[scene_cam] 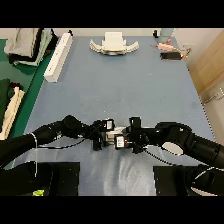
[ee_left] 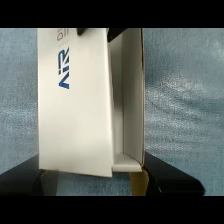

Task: Fold the box.

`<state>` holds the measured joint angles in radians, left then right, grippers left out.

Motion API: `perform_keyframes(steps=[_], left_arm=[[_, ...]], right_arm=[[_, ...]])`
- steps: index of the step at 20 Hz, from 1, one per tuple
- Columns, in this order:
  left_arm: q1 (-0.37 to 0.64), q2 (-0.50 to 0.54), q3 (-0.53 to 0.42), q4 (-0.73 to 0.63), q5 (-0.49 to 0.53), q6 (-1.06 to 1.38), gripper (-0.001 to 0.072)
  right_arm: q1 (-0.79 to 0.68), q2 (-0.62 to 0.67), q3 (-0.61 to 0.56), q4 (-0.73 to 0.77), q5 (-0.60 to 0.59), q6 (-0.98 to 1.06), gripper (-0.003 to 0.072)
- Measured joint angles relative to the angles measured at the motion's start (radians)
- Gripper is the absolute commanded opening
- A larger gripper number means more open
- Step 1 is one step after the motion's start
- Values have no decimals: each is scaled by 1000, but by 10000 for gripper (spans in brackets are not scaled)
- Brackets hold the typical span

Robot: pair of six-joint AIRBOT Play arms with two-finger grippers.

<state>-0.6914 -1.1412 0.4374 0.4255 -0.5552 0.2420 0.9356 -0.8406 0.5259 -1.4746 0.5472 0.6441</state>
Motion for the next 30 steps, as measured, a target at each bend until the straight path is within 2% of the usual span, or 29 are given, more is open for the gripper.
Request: perform_keyframes(steps=[2,3,19,21,30], left_arm=[[0,0,0,0,0,0,408],[0,0,0,1,0,1,408],[0,0,0,2,-7,2,408],[0,0,0,2,-7,2,408],[-2,0,0,1,-4,2,408]], right_arm=[[0,0,0,16,3,0,116],[0,0,0,28,6,0,167],[0,-2,0,133,59,-2,169],[0,-2,0,143,67,-2,329],[1,11,0,154,74,-2,332]])
